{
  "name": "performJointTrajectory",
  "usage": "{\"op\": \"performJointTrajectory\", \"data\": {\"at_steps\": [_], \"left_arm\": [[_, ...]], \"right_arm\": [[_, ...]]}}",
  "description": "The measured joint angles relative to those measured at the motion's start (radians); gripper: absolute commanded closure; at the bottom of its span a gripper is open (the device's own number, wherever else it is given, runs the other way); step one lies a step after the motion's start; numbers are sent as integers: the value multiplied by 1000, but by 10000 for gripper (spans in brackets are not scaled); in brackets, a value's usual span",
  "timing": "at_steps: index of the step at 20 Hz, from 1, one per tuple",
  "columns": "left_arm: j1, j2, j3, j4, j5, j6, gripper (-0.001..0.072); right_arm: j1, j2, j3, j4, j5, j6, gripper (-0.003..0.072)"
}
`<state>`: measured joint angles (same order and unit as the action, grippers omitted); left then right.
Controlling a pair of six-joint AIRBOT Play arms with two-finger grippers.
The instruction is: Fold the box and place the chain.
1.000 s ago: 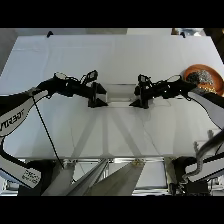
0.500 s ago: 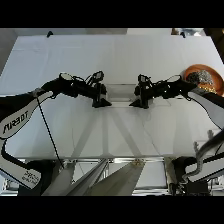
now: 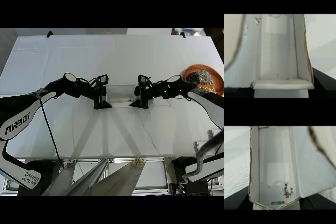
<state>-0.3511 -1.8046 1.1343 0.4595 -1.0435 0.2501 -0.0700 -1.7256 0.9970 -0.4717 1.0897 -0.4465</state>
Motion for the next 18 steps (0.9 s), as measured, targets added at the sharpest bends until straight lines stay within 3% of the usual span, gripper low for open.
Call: {"op": "performJointTrajectory", "data": {"at_steps": [4, 18], "left_arm": [[-4, 0, 1, 2, 14, -17, 445], [-5, 1, 2, 8, 28, -26, 451]], "right_arm": [[0, 0, 0, -1, -2, 0, 148], [0, 0, 0, 0, -2, 0, 148]]}}
